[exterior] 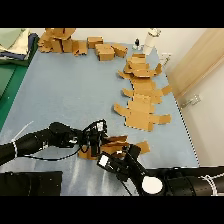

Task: Fold the box.

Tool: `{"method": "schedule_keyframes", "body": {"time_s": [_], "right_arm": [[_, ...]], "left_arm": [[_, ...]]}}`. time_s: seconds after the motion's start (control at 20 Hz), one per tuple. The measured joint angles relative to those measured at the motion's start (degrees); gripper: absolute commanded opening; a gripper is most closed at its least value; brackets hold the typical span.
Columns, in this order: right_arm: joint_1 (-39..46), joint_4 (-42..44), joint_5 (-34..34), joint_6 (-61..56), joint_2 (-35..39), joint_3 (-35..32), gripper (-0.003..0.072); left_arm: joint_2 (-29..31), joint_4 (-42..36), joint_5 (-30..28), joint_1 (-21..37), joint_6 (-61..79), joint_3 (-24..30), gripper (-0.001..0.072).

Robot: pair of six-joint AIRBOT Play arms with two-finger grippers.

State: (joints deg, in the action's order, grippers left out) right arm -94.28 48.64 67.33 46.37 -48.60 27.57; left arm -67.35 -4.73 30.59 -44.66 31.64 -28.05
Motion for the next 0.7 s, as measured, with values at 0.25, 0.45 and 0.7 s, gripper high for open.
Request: {"method": "schedule_keyframes", "body": {"time_s": [0.25,0.45,0.7], "right_arm": [[0.22,-0.35,1.57,-3.04,0.37,-0.37,0.072],[3.63,-0.48,2.29,-1.49,1.16,-0.87,0.072],[9.01,1.29,0.04,8.26,8.98,-2.75,0.072]], "left_arm": [[0.0,0.0,0.02,0.0,0.0,0.0,0.0014],[0.0,0.0,-0.02,0.0,0.0,0.0,0.0014],[0.0,-0.02,-0.04,0.0,0.0,0.0,0.0014]]}}
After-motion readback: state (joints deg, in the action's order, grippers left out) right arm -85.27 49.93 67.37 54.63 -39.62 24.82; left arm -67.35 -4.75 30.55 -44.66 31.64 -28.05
